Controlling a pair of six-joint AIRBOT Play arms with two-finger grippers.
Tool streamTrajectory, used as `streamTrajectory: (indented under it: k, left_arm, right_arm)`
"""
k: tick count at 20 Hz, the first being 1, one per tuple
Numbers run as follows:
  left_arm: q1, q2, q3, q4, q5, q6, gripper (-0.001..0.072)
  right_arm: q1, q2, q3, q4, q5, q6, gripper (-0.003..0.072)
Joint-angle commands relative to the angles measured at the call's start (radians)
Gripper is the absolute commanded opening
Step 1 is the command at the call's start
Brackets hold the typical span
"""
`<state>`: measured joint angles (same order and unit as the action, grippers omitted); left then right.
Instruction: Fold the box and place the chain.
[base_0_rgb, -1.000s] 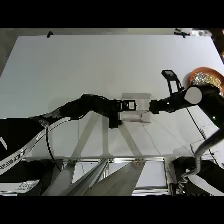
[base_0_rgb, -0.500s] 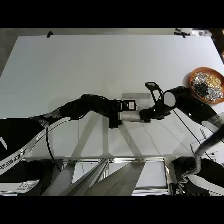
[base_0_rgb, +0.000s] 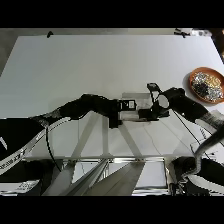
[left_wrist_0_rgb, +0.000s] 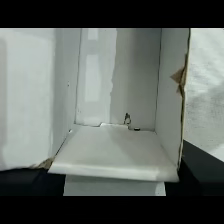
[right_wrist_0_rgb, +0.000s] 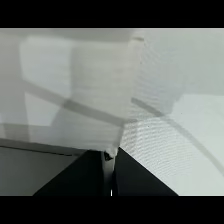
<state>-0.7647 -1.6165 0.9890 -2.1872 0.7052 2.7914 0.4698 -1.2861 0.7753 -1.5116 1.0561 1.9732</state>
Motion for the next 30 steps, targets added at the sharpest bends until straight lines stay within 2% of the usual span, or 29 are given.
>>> streamTrajectory:
  k: [1,2,3,4,6,10,11,13,14,19,20,22,23,24,25,26,27,30]
  left_arm:
    - [0.000,-0.001,0.000,0.004,0.001,0.006,0.0275]
    - [0.000,-0.001,0.000,0.004,0.000,0.006,0.0275]
    - [0.000,-0.001,0.000,0.004,0.001,0.006,0.0275]
    - [0.000,-0.001,0.000,0.004,0.000,0.006,0.0275]
    - [0.000,-0.001,0.000,0.004,0.000,0.006,0.0275]
    - [0.000,-0.001,0.000,0.004,0.000,0.006,0.0275]
    - [0.000,-0.001,0.000,0.004,0.000,0.006,0.0275]
    - [0.000,-0.001,0.000,0.004,0.000,0.006,0.0275]
    - [0.000,-0.001,0.000,0.004,0.001,0.006,0.0275]
    - [0.000,-0.001,0.000,0.004,0.000,0.006,0.0275]
    - [0.000,-0.001,0.000,0.004,0.000,0.006,0.0275]
    - [0.000,-0.001,0.000,0.004,0.000,0.006,0.0275]
    - [0.000,-0.001,0.000,0.004,0.001,0.006,0.0275]
    - [0.000,-0.001,0.000,0.004,0.000,0.006,0.0275]
    - [0.000,-0.001,0.000,0.004,0.000,0.006,0.0275]
    - [0.000,-0.001,0.000,0.004,0.001,0.006,0.0275]
    - [0.000,-0.001,0.000,0.004,0.001,0.006,0.0275]
    - [0.000,-0.001,0.000,0.004,0.000,0.006,0.0275]
  right_arm:
    - [0.023,-0.002,-0.001,-0.008,-0.008,0.080,0.0017]
    - [0.034,-0.002,-0.001,-0.008,-0.015,0.086,0.0055]
    - [0.045,-0.002,-0.001,-0.009,-0.023,0.097,0.0195]
    - [0.057,-0.002,-0.001,-0.010,-0.027,0.100,0.0231]
    - [0.072,-0.003,-0.001,-0.031,-0.024,0.126,0.0176]
    - [0.077,-0.009,-0.001,-0.060,-0.011,0.175,0.0141]
    - [0.078,-0.013,-0.001,-0.062,-0.008,0.175,0.0082]
    - [0.078,-0.029,-0.001,-0.062,0.000,0.175,0.0074]
    - [0.078,-0.040,-0.001,-0.063,0.008,0.174,0.0033]
    - [0.078,-0.078,-0.001,-0.071,0.039,0.172,0.0017]
    - [0.077,-0.078,-0.001,-0.072,0.039,0.165,0.0030]
    - [0.077,-0.078,-0.001,-0.074,0.040,0.165,0.0209]
    - [0.078,-0.078,-0.001,-0.074,0.039,0.165,0.0273]
    - [0.078,-0.078,-0.001,-0.074,0.038,0.165,0.0273]
    - [0.078,-0.078,-0.001,-0.074,0.037,0.165,0.0260]
    - [0.077,-0.078,-0.001,-0.074,0.038,0.165,0.0165]
    - [0.078,-0.078,-0.001,-0.074,0.037,0.165,0.0030]
    - [0.078,-0.078,-0.001,-0.074,0.035,0.157,0.0016]
